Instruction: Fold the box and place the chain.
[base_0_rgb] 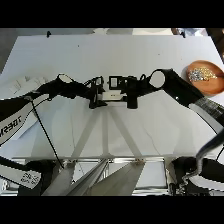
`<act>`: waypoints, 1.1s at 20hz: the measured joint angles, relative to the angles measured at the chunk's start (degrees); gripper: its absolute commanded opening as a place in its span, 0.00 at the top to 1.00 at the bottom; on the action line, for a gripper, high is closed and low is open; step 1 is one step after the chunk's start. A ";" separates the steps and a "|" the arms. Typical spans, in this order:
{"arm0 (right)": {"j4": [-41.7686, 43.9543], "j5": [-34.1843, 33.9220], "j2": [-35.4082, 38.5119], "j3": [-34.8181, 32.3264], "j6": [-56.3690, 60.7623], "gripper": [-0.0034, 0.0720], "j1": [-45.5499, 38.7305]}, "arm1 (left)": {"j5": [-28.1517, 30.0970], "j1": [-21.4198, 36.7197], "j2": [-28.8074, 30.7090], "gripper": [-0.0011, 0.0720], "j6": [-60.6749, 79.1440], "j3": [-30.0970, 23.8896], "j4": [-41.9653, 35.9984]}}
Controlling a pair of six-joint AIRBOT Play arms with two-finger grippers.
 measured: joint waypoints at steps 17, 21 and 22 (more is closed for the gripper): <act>24.04 -0.48 -14.95 0.04 30.23 0.93 -2.14 | -0.33 0.09 0.02 0.45 0.15 0.00 0.28; 23.67 -1.53 -13.00 -0.09 30.49 0.93 -2.03 | -0.31 0.09 0.02 0.45 0.13 0.00 0.20; 23.06 -1.77 -11.98 -0.11 30.29 0.93 -2.08 | -0.17 0.02 0.00 0.45 0.11 0.00 -0.04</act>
